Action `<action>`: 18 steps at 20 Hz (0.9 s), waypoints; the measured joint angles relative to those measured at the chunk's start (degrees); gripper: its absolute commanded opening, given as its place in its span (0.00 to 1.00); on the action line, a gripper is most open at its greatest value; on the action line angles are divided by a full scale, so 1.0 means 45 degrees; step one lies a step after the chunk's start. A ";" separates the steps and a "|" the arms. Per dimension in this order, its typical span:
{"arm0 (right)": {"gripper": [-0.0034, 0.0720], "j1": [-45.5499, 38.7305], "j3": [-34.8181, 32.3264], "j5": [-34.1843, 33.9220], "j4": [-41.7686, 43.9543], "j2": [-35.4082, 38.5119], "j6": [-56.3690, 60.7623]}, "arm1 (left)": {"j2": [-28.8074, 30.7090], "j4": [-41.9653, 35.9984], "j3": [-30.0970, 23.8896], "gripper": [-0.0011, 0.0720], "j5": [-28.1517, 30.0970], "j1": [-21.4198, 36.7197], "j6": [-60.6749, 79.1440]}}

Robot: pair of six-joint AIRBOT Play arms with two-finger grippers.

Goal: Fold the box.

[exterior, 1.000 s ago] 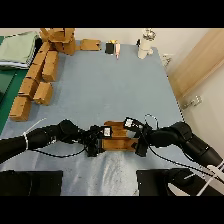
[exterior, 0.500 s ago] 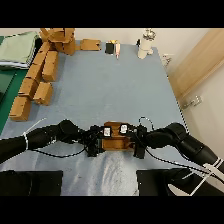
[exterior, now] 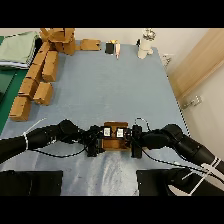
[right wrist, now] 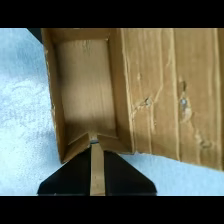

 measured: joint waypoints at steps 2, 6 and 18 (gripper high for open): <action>0.62 0.0015 0.0005 0.0073 0.0155 -0.0029 -0.0092 | 0.0000 0.0000 0.0000 0.68 0.0000 0.0000 0.0005; 0.68 0.0024 -0.0029 0.0068 0.0539 -0.0053 -0.0185 | 0.0000 0.0005 0.0000 0.68 -0.0005 0.0000 0.0010; 0.30 0.0005 0.0733 -0.2225 -0.2268 0.0641 0.4163 | 0.0000 -0.0015 0.0000 0.68 0.0029 0.0000 -0.0019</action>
